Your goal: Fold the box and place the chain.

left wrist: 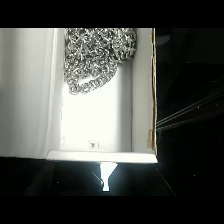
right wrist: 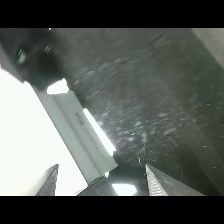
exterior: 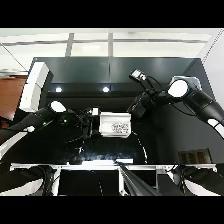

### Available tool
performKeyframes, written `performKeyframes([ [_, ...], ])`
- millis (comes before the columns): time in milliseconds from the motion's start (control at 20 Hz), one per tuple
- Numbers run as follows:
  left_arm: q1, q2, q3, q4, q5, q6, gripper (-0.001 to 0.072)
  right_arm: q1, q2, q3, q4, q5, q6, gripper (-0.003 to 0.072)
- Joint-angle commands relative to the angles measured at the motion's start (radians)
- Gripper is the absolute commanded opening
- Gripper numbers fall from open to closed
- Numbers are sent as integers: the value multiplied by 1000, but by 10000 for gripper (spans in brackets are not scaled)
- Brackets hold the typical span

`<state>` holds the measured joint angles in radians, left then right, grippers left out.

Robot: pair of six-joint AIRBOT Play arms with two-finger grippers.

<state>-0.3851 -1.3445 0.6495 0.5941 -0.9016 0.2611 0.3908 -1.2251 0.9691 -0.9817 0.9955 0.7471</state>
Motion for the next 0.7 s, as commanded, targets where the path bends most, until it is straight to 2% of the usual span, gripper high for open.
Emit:
performKeyframes([
  [0, -1, -1, 0, 0, 2, 0, 476, 6, -5, 3, 13, 50, -73, 619],
  [350, -1, -1, 0, -1, 3, 0, 476, 54, -9, 3, 13, 89, -145, 615],
  [400, -1, -1, 0, -1, 3, 0, 476, 63, -10, 3, 11, 89, -160, 551],
  [650, -1, -1, 0, -1, 3, 0, 476, 82, -12, 2, -11, 95, -165, 542],
])
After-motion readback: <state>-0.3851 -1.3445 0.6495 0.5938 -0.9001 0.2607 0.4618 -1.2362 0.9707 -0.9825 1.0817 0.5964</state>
